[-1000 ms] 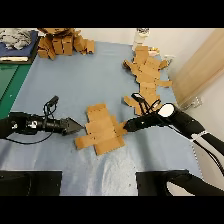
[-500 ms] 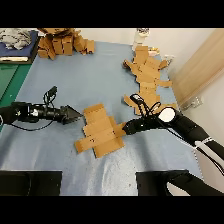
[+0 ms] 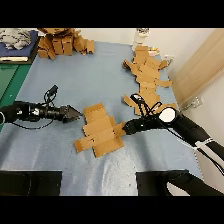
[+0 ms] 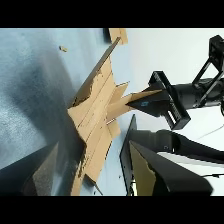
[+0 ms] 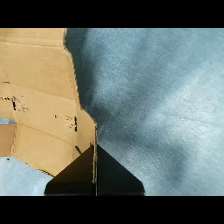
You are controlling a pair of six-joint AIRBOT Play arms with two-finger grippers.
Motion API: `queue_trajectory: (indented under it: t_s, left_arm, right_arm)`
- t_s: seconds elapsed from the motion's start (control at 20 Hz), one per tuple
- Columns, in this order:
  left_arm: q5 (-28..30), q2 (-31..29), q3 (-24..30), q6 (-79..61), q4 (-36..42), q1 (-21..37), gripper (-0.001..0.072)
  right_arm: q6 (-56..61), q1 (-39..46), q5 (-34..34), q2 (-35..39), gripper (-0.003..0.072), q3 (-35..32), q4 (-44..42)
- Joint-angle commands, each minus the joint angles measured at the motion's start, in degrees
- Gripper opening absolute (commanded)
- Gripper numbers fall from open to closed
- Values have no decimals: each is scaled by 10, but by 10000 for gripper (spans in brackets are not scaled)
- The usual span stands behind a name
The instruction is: Fold the box.
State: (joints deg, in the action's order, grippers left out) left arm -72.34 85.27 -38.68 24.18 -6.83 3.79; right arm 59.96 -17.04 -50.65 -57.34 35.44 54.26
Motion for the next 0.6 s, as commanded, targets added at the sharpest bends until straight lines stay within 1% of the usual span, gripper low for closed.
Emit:
queue_trajectory:
  t_s: [0.0,0.15,0.3,0.55]
  left_arm:
    - [5,1,-1,-4,5,-3,693]
    - [35,1,-3,-2,4,-14,693]
    - [49,1,-9,-2,4,-29,693]
    - [53,10,-27,-2,7,-76,692]
  right_arm:
    - [0,0,-1,0,1,0,0]
    - [1,0,-3,0,1,0,0]
    - [5,0,-3,0,1,0,0]
    - [6,0,-3,0,1,0,0]
